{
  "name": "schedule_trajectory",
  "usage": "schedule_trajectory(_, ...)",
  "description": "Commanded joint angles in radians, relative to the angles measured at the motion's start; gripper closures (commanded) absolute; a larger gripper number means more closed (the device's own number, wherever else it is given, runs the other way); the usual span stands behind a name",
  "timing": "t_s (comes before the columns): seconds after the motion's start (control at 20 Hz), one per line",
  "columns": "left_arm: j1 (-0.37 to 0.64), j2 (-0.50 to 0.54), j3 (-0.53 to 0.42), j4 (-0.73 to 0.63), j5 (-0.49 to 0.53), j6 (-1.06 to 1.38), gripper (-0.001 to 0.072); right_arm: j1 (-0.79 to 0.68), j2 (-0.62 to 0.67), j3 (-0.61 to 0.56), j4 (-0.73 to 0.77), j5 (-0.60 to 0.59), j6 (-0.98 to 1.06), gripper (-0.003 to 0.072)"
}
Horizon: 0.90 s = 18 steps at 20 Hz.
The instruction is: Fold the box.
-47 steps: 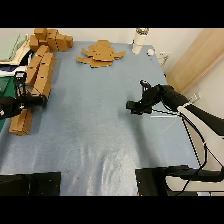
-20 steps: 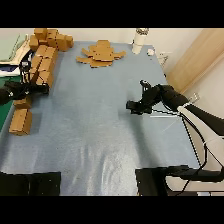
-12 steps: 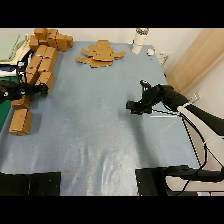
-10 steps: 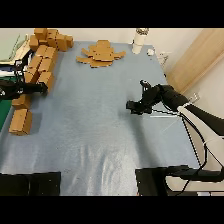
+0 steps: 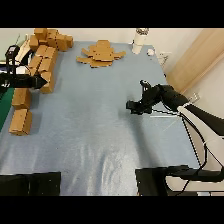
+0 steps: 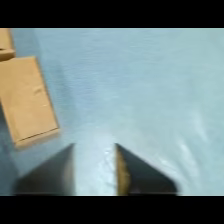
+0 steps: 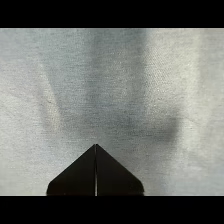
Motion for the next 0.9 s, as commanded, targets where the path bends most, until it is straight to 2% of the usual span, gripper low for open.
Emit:
schedule_trajectory(0.0,-0.028,0.104,0.001,-0.001,-0.167,-0.023,0.0703,0.0,-0.001,0.001,0.0,0.0,0.0,0.0683)
schedule_trajectory(0.25,-0.25,0.146,0.001,0.06,-0.196,-0.249,0.0701,0.0,-0.001,0.001,0.0,0.0,0.0,0.0683)
schedule_trajectory(0.5,-0.525,0.137,0.0,0.381,-0.179,-0.645,0.0701,0.0,-0.001,0.001,0.0,0.0,0.0,0.0683)
schedule_trajectory(0.65,-0.637,0.121,-0.007,0.384,-0.154,-0.7,0.07,0.0,-0.001,0.0,0.0,0.0,0.0,0.0683)
schedule_trajectory(0.85,-0.694,0.063,-0.007,0.373,-0.142,-0.741,0.0699,0.0,-0.001,0.001,0.0,0.0,0.0,0.0683)
